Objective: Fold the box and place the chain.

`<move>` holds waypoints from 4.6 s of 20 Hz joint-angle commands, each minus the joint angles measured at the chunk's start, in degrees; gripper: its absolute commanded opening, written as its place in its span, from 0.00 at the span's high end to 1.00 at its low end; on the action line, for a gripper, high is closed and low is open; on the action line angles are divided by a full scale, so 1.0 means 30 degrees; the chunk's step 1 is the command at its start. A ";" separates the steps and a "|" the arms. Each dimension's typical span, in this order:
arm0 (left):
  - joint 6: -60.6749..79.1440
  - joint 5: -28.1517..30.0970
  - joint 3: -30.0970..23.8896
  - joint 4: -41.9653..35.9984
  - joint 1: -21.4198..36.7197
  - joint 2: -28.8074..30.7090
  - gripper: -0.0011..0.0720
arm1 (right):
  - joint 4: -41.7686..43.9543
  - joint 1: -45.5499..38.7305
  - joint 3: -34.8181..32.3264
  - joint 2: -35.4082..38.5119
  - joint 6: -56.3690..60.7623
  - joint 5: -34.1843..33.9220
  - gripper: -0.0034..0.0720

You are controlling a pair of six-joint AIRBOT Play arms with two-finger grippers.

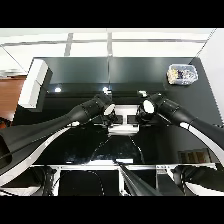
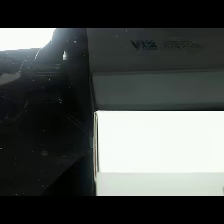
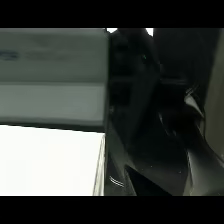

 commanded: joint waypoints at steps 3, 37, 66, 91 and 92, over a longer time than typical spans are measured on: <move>-0.0007 0.0051 0.0007 0.0000 0.0007 0.0000 0.95 | -0.0255 -0.0036 0.0896 0.3665 -0.2929 0.1173 0.53; -0.0007 -0.0036 0.0007 -0.0015 0.0000 0.0000 0.95 | -0.2769 -1.6320 2.2207 -1.4506 -0.2484 0.1457 0.23; -0.0007 -0.0015 0.0007 -0.0066 0.0007 0.0000 0.95 | 0.4371 -1.5380 2.1420 0.3942 -1.0331 0.2193 0.95; -0.0007 0.0109 0.0007 -0.0066 0.0007 0.0000 0.95 | 1.2014 -0.7198 1.6553 0.6900 -1.4207 0.9850 0.95; -0.0007 0.0109 0.0007 -0.0058 0.0007 0.0000 0.95 | 1.2080 -0.7191 1.6553 0.6900 -1.4207 0.9850 0.95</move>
